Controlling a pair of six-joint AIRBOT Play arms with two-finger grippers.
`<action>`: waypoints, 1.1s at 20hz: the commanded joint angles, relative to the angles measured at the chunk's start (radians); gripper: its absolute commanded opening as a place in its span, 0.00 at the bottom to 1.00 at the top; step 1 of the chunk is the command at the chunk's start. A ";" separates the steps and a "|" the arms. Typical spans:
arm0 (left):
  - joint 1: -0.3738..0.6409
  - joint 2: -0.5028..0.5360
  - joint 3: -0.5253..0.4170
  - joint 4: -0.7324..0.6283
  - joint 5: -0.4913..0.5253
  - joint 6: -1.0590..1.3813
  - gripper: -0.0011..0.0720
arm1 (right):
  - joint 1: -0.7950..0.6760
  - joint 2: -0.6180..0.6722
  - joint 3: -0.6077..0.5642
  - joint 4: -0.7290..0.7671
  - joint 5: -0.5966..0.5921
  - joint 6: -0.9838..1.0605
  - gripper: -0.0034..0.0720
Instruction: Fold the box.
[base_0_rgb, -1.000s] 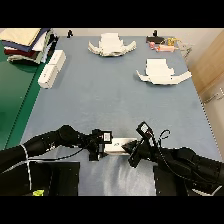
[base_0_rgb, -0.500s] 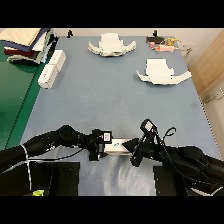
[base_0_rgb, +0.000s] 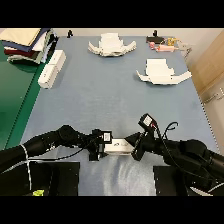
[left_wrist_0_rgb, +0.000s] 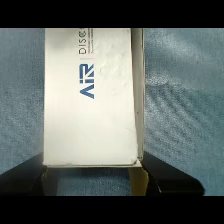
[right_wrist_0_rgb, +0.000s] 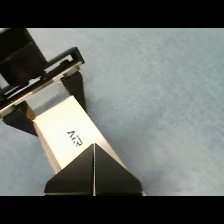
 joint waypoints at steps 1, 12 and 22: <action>0.000 0.000 0.001 0.000 0.001 0.000 0.63 | -0.116 -0.064 0.114 -0.106 -0.240 0.118 0.05; 0.000 0.001 0.001 0.000 0.002 -0.002 0.63 | -0.346 -0.427 0.399 -0.368 -0.718 0.517 0.05; 0.195 0.172 0.001 0.172 0.001 -0.359 0.63 | -0.346 -0.435 0.399 -0.368 -0.719 0.517 0.05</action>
